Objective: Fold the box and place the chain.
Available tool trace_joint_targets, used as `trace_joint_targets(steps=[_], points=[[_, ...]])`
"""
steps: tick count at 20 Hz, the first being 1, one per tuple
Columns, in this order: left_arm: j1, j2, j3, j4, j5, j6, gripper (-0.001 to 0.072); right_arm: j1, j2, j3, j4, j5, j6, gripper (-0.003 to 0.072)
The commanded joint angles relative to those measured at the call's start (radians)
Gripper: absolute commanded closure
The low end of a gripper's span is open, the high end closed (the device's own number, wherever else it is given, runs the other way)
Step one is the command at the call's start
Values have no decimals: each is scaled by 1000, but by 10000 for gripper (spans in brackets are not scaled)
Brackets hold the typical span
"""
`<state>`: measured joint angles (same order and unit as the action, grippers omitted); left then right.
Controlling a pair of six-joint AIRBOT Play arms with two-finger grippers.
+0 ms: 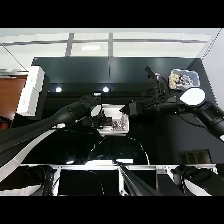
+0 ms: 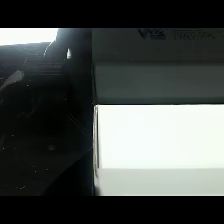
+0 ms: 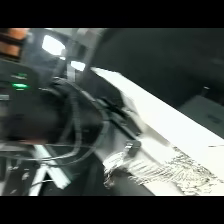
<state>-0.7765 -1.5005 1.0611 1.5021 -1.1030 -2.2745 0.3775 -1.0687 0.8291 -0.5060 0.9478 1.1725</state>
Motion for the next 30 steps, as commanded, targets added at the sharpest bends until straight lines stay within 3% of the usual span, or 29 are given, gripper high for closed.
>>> trace_joint_targets(steps=[1, 3, 6, 9, 14, 18, 19, 21, 22, 27, 28, 30], points=[[0, 0, 0, 0, -5, 0, 681, -21, -12, -7, -64, -23, 6, 428], [0, 0, 0, 0, -6, 0, 680, -94, -4, 7, -187, 14, 10, 428], [0, 0, 0, 0, -6, 0, 680, -207, 0, 7, -513, 17, 156, 429], [0, 0, 0, 0, -2, 0, 680, -248, 0, -4, -761, -52, 299, 429], [0, 0, 0, -27, -1, 1, 680, -246, -1, -48, -737, -195, 317, 429], [0, 0, 8, -25, -2, -8, 677, -246, -1, -51, -725, -196, 312, 429], [0, 2, 14, -26, -15, -9, 593, -246, -1, -51, -725, -193, 312, 429], [0, 20, 32, -32, -34, -23, 271, -246, -1, -51, -723, -195, 312, 429], [0, 40, 43, -33, -43, -21, 157, -246, -1, -51, -718, -201, 313, 429], [3, 224, 46, 38, -124, 140, 146, -246, -1, -51, -717, -202, 313, 429], [7, 280, 32, 24, -116, 139, 146, -246, -1, -51, -717, -199, 313, 429], [21, 401, -38, 40, -5, 146, 146, -246, -1, -51, -716, -193, 317, 429]])
